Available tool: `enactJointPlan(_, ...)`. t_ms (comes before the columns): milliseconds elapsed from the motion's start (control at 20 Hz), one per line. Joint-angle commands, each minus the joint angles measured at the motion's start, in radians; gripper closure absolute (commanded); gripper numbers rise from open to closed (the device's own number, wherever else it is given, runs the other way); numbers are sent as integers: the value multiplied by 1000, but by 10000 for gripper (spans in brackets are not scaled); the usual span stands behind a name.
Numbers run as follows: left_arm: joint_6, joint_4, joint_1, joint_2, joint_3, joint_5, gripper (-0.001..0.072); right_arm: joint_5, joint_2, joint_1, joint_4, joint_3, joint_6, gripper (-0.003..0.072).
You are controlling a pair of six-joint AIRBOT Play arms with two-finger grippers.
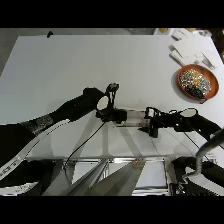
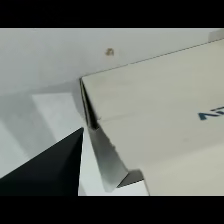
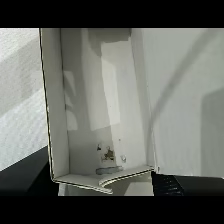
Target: Fold the box and place the chain.
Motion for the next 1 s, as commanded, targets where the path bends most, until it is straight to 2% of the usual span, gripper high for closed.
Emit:
enactJointPlan(0, -113, 82, -13, -32, 61, -112, 330, 0, 0, 0, 0, 0, 0, 229)
enactJointPlan(200, -157, 97, -32, -75, 83, -102, 331, 0, 0, 0, 0, 0, 0, 229)
enactJointPlan(450, -189, 105, -53, -113, 85, -65, 465, 1, 0, 0, 0, 0, 0, 228)
enactJointPlan(650, -212, 104, -63, -138, 85, -47, 473, 0, 0, 0, 0, 0, 0, 228)
enactJointPlan(700, -212, 105, -63, -141, 85, -49, 550, 0, 0, 0, 0, 0, 0, 228)
enactJointPlan(750, -212, 111, -63, -141, 85, -50, 583, 0, 0, 0, 0, 0, 0, 228)
enactJointPlan(800, -212, 113, -63, -141, 85, -51, 583, 0, 0, 0, 0, 0, 0, 228)
enactJointPlan(900, -212, 113, -63, -141, 85, -51, 664, 0, 0, 0, 0, 0, 0, 228)
enactJointPlan(950, -212, 114, -63, -141, 85, -51, 669, 0, 0, 0, 0, 0, 0, 228)
